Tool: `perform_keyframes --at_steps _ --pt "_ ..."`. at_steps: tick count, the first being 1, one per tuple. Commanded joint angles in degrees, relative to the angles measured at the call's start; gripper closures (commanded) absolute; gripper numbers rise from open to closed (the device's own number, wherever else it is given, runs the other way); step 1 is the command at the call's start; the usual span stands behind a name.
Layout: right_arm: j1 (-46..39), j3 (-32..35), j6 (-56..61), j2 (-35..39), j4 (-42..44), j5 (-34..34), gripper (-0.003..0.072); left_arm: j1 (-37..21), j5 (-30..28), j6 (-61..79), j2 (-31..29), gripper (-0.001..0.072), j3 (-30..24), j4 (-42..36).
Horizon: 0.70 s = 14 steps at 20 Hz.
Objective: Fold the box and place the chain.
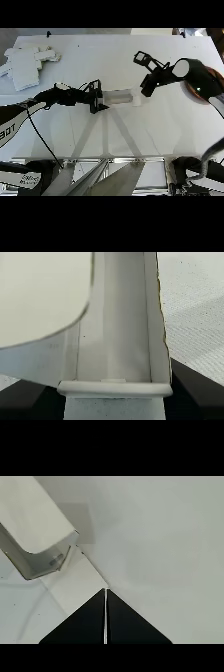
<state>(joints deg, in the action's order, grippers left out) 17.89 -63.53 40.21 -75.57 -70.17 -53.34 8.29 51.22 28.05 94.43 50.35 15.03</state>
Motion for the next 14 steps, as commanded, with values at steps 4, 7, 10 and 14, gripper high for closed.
perform_keyframes --at_steps 4,7,10,14 --pt "2.34 -0.04 -8.31 -1.92 17.22 -3.06 0.0671 0.0 0.0 0.0 0.02 0.0185 0.07 0.02" --pt "2.34 -0.04 -9.25 -6.34 22.99 -0.85 0.0671 0.0 0.0 0.0 0.02 0.0185 0.07 0.02" --pt "2.32 -0.04 -10.88 -10.97 27.65 6.34 0.0671 0.0 -0.02 0.0 0.02 0.0185 0.07 0.02" --pt "2.34 -0.04 -12.11 -15.67 32.96 15.5 0.0671 0.0 -0.02 0.0 0.02 0.0185 0.07 0.02"
